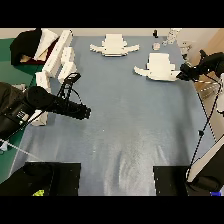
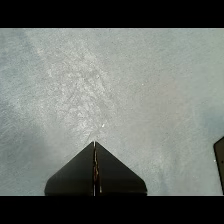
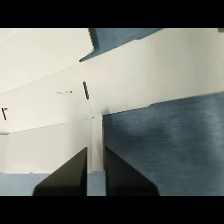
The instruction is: Fold the box.
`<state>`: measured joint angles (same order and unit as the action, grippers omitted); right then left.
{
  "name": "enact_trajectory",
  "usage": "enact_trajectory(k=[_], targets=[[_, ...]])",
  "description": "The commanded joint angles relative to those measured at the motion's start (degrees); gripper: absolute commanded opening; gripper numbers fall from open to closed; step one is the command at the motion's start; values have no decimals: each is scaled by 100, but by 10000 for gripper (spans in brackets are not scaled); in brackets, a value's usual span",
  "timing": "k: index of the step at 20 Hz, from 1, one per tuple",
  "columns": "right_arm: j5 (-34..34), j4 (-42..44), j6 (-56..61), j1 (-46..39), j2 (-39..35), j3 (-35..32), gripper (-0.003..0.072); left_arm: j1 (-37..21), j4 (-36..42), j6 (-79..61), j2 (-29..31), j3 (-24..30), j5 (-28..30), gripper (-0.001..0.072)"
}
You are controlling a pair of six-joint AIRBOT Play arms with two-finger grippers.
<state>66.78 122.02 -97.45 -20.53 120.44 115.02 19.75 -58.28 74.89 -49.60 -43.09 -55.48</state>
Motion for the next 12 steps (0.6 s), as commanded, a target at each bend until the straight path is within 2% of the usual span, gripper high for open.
enact_trajectory(k=[1, 4, 7, 10, 12], targets=[[284, 555, -76, 28, 107, 98, 1, 4, -2, -2, 4, 0, 0, 15], [721, 951, -243, 44, -79, 96, 3, 4, -2, -2, 4, 0, 0, 15], [1235, 986, -243, 173, -492, -101, 0, 4, -2, -2, 4, 0, 0, 15], [1373, 964, -240, 428, -1189, -1084, 0, 4, -2, -2, 4, 0, 0, 15], [1344, 885, -243, 691, -1742, -2122, 0, 4, -2, -2, 4, 0, 0, 15]])
